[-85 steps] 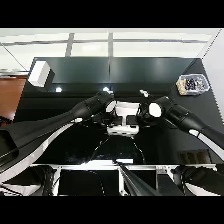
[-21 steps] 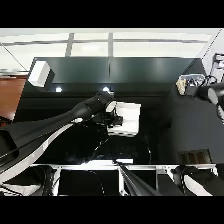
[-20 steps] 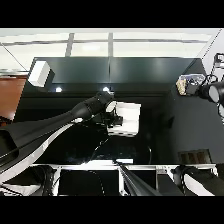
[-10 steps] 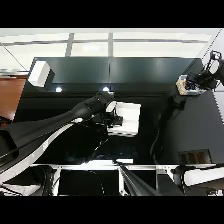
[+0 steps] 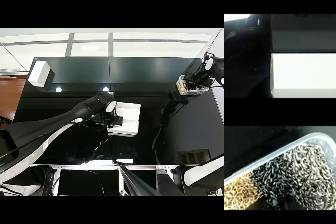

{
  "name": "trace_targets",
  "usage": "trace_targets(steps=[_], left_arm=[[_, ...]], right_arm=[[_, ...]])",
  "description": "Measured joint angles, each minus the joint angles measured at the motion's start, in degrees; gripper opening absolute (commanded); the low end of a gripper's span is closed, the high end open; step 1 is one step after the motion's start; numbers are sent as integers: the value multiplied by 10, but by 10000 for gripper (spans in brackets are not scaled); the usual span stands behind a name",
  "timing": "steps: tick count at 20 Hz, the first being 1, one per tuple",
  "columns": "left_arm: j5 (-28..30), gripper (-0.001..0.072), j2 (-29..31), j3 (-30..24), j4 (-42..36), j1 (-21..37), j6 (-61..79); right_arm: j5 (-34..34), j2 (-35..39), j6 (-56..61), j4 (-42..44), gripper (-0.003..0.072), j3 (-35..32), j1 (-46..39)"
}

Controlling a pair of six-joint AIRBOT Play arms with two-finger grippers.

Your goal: Fold the box and place the chain.

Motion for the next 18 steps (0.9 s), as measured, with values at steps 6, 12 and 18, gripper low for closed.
trace_targets(steps=[6,12,18], left_arm=[[0,30,0,0,0,0,1],[2,30,0,0,0,0,1],[3,30,0,0,0,0,0]], right_arm=[[50,77,-22,13,13,38,0],[62,241,-78,47,12,47,1],[68,371,-134,137,12,48,1]])
